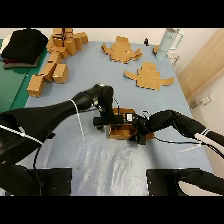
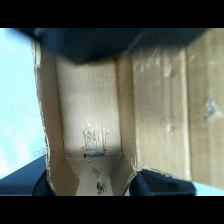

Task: Fold the box.

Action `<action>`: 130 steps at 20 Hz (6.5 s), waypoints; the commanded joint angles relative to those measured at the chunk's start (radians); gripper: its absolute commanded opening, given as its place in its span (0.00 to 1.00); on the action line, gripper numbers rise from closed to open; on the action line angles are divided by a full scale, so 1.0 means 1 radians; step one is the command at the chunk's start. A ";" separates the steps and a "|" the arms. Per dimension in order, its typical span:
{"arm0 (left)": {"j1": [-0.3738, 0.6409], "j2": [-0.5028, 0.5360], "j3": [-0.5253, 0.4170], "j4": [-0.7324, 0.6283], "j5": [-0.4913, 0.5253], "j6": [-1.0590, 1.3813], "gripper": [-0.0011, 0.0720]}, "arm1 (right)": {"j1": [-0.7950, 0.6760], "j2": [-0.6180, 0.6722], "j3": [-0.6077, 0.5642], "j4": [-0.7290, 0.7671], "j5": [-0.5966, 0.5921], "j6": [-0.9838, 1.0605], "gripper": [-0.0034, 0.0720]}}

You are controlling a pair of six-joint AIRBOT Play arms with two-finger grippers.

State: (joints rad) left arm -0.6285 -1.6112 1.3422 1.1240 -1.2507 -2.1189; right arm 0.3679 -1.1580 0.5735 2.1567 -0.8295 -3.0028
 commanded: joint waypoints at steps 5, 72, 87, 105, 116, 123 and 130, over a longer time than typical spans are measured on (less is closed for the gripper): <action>0.193 0.026 0.015 -0.285 -0.153 0.281 0.84 | 0.000 0.000 0.000 0.000 0.000 0.000 0.75; 0.166 0.215 -0.614 -0.728 0.562 2.465 0.98 | 0.000 0.000 0.000 -0.003 0.000 0.000 0.75; 0.129 0.215 -0.614 -0.710 0.590 2.433 0.82 | 0.000 0.000 0.000 -0.003 0.000 0.000 0.75; 0.129 0.212 -0.599 -0.643 0.586 2.349 0.98 | 0.000 0.000 0.000 -0.003 0.000 0.000 0.75; 0.111 0.195 -0.570 -0.600 0.568 2.309 0.98 | 0.000 0.000 0.000 -0.003 0.000 0.000 0.75; 0.111 0.195 -0.570 -0.607 0.568 2.289 0.98 | 0.000 0.000 0.000 -0.003 0.001 0.000 0.75; 0.111 0.194 -0.571 -0.605 0.560 2.281 0.82 | 0.000 0.000 0.000 -0.003 0.000 0.000 0.75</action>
State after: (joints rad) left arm -0.5171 -1.4170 0.7708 0.5186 -0.6884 0.1642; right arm 0.3679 -1.1580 0.5735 2.1536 -0.8291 -3.0035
